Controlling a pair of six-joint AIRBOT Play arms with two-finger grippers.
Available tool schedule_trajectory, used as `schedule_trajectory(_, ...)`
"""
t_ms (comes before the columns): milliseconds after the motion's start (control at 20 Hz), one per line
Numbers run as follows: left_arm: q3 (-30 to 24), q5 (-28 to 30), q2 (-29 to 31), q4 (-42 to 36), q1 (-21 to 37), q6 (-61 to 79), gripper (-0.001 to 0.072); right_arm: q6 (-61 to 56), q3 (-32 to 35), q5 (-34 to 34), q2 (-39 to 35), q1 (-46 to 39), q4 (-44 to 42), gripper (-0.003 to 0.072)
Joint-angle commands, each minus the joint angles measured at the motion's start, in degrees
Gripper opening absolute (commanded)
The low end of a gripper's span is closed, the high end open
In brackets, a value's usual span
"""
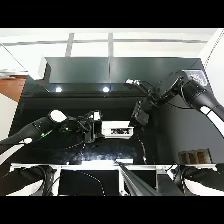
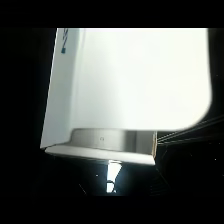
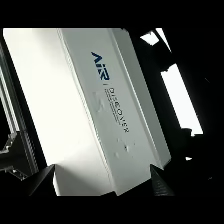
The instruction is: Fold the box and place the chain.
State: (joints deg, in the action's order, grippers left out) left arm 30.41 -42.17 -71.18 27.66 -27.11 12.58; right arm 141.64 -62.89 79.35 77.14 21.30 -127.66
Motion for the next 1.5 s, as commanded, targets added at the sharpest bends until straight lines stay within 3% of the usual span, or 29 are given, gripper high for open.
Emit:
schedule_trajectory(0, 0.0, 0.0, 0.0, 0.0, 0.0, 0.0, 0.0269, 3.7, 0.8, -1.1, 0.0, 1.6, 2.5, 0.0698)
schedule_trajectory(350, 0.0, 0.0, 0.0, 0.0, 0.0, 0.0, 0.0269, 4.5, 3.6, -8.7, 0.0, 7.2, 8.4, 0.0698)
schedule_trajectory(1000, 0.0, 0.0, 0.0, 0.0, 0.0, 0.0, 0.0269, 2.8, 3.6, -9.3, -0.1, 7.9, 10.8, 0.0696)
schedule_trajectory(1450, 0.0, 0.0, 0.0, 0.0, 0.0, 0.0, 0.0269, -2.0, 3.6, -6.4, -5.6, 8.4, 14.4, 0.0696)
